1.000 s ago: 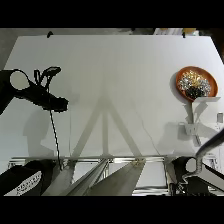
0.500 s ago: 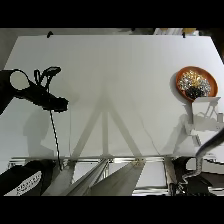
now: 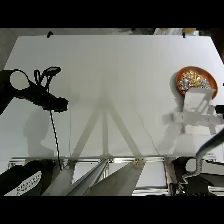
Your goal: Fold the box and place the chain.
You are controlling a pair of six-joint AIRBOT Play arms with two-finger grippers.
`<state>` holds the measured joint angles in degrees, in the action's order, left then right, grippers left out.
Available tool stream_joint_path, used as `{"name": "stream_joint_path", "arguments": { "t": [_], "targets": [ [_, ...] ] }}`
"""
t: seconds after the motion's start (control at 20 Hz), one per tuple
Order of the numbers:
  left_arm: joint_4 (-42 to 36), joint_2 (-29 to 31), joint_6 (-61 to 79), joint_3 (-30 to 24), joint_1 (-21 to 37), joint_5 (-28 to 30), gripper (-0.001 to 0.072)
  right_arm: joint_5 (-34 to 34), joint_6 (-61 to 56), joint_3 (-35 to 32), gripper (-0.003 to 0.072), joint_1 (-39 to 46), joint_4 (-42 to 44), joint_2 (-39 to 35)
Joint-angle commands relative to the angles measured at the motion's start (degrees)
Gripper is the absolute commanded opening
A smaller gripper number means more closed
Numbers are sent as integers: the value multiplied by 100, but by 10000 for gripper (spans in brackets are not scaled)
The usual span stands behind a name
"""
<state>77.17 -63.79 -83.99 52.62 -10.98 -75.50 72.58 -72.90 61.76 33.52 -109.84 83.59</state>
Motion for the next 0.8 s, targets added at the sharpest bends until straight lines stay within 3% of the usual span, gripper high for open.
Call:
{"name": "stream_joint_path", "arguments": {
  "t": [0.0,0.2,0.4,0.75],
  "targets": [
    [0,4,0,-2,4,2,290,236,251,0,10,-704,1320,-557],
    [-2,4,0,-2,4,2,290,522,407,-146,10,-1602,2411,-1255],
    [0,4,0,-2,4,2,290,90,374,-990,10,-2426,3346,-2072],
    [-2,4,0,-2,4,7,290,-254,-210,-1709,10,-3644,3528,-2334]
  ]
}}
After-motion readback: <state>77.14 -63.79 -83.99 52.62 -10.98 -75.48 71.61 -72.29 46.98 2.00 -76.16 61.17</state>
